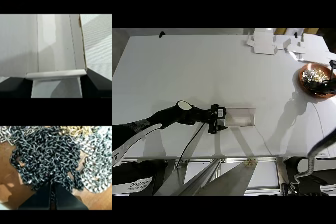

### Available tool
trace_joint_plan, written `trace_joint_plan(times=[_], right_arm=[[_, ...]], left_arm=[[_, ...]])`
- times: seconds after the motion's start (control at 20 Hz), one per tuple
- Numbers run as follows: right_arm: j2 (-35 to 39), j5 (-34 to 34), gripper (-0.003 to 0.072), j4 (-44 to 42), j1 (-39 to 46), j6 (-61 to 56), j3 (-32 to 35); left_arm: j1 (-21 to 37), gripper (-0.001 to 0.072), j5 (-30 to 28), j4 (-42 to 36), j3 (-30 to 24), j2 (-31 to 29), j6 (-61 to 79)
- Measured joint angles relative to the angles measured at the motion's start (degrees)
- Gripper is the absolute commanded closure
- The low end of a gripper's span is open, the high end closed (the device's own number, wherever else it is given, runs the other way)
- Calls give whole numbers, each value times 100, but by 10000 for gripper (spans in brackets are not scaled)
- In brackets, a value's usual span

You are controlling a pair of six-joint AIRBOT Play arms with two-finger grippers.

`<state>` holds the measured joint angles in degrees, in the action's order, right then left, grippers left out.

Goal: Fold the box and place the chain.

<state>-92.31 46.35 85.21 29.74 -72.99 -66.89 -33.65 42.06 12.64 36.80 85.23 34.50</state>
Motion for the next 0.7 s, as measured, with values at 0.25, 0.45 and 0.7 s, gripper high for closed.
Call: trace_joint_plan(times=[0.25,0.45,0.7], right_arm=[[461,46,667,-4,0,-2,-2],[815,254,667,-72,2,-2,0],[1683,721,667,-466,-74,92,0]], left_arm=[[0,577,0,-2,0,0,-2],[0,577,0,-2,0,0,-2],[0,577,0,-2,0,0,-2]])
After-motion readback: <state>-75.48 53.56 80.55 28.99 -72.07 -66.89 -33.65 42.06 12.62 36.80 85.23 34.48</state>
